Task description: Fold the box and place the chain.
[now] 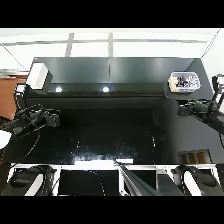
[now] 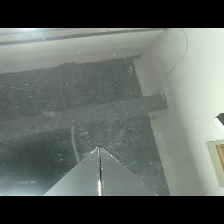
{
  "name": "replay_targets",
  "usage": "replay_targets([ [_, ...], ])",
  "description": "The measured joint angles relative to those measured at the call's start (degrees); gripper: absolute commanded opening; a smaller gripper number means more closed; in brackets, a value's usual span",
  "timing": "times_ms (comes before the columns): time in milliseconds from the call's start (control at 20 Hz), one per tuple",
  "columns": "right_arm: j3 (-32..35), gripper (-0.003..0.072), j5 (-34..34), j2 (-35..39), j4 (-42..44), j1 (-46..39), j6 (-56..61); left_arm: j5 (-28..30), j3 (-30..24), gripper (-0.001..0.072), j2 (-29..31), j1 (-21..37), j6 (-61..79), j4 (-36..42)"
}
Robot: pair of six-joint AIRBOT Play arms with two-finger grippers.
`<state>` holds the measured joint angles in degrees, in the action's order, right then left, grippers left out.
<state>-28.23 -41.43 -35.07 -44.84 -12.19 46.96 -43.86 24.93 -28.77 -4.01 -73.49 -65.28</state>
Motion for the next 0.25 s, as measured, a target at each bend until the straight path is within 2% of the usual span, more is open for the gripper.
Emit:
replay_targets([
  [250, 0.0, 0.0013, 0.1, 0.0, 0.0, 0.0, 0.0, 0.2, -0.1, 0.0028, 0.0, 0.0, 0.0, 0.0],
])
